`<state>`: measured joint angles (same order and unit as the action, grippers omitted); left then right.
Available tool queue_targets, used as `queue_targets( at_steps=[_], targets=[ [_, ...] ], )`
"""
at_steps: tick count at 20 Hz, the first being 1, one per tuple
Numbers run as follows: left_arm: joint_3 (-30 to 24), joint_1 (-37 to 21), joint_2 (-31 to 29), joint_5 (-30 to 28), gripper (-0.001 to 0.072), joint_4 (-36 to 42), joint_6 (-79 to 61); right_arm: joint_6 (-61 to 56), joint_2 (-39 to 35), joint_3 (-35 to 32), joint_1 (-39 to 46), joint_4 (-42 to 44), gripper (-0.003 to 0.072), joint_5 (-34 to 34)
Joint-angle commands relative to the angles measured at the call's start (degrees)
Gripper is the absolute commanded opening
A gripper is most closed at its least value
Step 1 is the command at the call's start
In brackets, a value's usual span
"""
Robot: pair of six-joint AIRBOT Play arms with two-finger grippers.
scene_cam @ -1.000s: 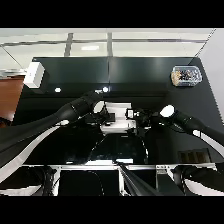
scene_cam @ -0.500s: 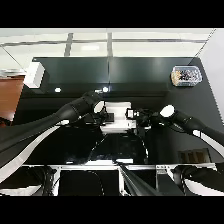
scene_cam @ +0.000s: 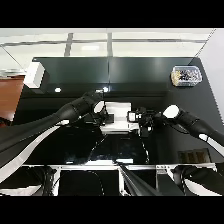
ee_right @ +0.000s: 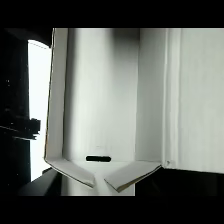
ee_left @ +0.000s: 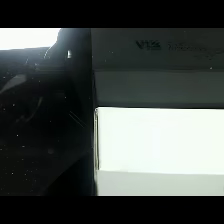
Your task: Fold the box and place the chain.
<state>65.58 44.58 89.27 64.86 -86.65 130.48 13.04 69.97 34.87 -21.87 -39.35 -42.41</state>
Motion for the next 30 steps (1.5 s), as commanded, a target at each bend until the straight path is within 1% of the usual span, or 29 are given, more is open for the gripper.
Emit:
queue_targets(
  at_steps=[1,2,3,6,8,10,11,18,19,20,21,22,24,25,26,27,28,30],
  targets=[
    [0.0,0.0,0.0,0.1,0.0026,0.0,-0.2,-0.3,-1.0,0.0,0.0,-1.2,0.0417,-0.9],
    [0.0,0.0,0.0,0.1,0.0026,0.1,-0.2,-0.9,-1.0,0.0,0.0,-1.2,0.0286,-0.9],
    [0.0,0.0,0.0,0.0,0.0027,0.2,-0.2,-1.8,-1.0,0.0,0.0,-1.2,0.0201,-0.9],
    [0.0,0.0,0.0,0.0,0.0027,0.2,-0.2,-5.6,-0.8,0.0,-0.1,-0.8,0.02,-0.9],
    [0.0,0.0,0.0,0.0,0.0027,0.2,-0.2,-6.0,0.0,0.0,-0.2,4.2,0.0201,-0.9],
    [0.0,0.0,0.0,0.0,0.0027,0.3,-0.2,-6.0,1.2,0.0,-1.1,11.7,0.0201,-0.2],
    [0.0,0.0,0.0,0.0,0.0027,0.3,-0.2,-6.0,1.8,0.0,-1.6,13.1,0.0202,0.8],
    [0.0,0.0,0.0,0.2,0.0027,0.3,-0.2,-7.5,3.0,0.0,-1.8,12.1,0.02,1.3],
    [0.0,0.0,0.0,0.2,0.0027,0.3,-0.2,-8.4,3.0,0.0,-1.8,12.1,0.0203,1.4],
    [0.0,0.0,0.0,0.2,0.0027,0.3,-0.2,-9.7,3.0,0.0,-1.8,12.1,0.0369,1.7],
    [0.0,0.0,0.0,0.2,0.0027,0.3,-0.2,-10.8,3.0,0.0,-1.8,12.1,0.0421,1.8],
    [0.0,0.0,0.0,0.2,0.0027,0.3,-0.2,-11.4,3.0,0.0,-1.8,11.9,0.0242,1.7],
    [0.0,0.0,0.0,0.2,0.0027,0.3,-0.2,-12.6,3.0,0.0,-1.8,11.8,0.0428,1.6],
    [0.0,0.0,0.0,0.1,0.0027,0.3,-0.2,-13.9,3.0,0.0,-1.8,11.4,0.0198,0.8],
    [0.0,0.0,0.0,0.1,0.0027,0.3,-0.2,-16.5,2.7,0.0,-1.8,10.6,0.0014,-0.2],
    [0.0,0.0,0.0,0.2,0.0027,0.3,-0.2,-21.9,1.9,0.2,-1.6,9.1,0.0017,-1.5],
    [0.0,0.0,0.0,0.2,0.0027,0.3,-0.2,-30.0,0.6,1.0,-1.1,5.8,0.0017,-3.0],
    [0.0,0.0,0.0,0.2,0.0027,0.3,-0.2,-47.4,-3.0,4.0,2.1,-3.6,0.0017,-9.9]
  ],
)
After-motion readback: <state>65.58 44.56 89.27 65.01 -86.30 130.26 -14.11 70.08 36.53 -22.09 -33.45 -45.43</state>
